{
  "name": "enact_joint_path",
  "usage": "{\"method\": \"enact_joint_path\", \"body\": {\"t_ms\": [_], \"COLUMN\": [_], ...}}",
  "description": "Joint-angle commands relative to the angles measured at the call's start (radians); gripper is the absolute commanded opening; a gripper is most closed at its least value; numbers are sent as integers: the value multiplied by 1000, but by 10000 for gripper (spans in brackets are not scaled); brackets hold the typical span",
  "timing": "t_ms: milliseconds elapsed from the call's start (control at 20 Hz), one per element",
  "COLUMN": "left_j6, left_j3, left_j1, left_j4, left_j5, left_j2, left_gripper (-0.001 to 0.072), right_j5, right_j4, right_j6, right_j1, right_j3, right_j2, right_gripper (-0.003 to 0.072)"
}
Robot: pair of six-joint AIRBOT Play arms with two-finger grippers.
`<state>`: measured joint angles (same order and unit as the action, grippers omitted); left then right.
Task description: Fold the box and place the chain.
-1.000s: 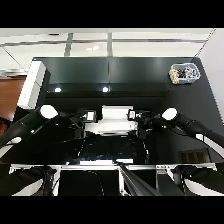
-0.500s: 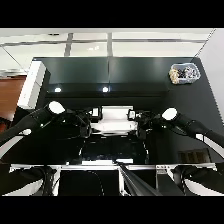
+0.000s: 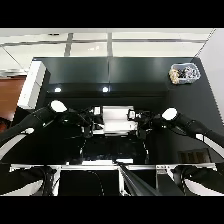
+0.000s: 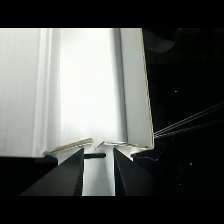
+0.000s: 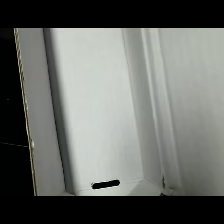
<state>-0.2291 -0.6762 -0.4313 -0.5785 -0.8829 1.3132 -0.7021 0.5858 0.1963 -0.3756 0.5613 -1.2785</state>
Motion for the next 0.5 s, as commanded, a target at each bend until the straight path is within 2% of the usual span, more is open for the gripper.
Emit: {"method": "enact_joint_path", "body": {"t_ms": [0,100,450], "left_j6": [1,2,44], "left_j3": [-1,-1,-1], "left_j1": [-46,-74,-79], "left_j4": [19,21,23], "left_j5": [51,98,98], "left_j2": [3,5,29], "left_gripper": [218,218,217], "right_j5": [0,0,0], "right_j4": [-2,-2,-2], "right_j6": [-2,-2,-2], "right_j1": [0,0,-1], "right_j3": [-1,-1,-1], "right_j2": [-1,-1,-1], "right_gripper": [199,199,199]}}
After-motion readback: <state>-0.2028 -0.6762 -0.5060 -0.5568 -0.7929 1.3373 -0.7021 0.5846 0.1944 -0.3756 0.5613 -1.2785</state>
